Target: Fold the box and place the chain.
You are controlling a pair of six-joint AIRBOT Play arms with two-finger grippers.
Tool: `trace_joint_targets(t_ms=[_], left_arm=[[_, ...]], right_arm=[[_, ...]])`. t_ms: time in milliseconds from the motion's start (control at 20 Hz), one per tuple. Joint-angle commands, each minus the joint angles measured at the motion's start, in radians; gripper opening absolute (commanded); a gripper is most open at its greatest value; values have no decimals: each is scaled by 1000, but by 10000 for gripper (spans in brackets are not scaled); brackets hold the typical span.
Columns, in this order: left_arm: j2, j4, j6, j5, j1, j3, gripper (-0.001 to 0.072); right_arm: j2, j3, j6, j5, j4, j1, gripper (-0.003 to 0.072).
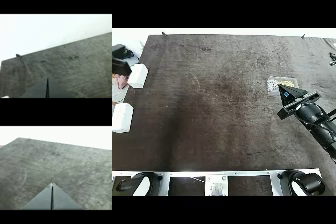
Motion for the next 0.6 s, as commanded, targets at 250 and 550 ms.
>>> trace_joint_targets(t_ms=[250,550], left_arm=[[322,-46,61,370,-341,-491,4],[339,-48,48,402,-342,-592,8]], right_arm=[[277,-280,24,-279,-38,-12,-22],[296,-348,13,-294,-38,-39,-18]])
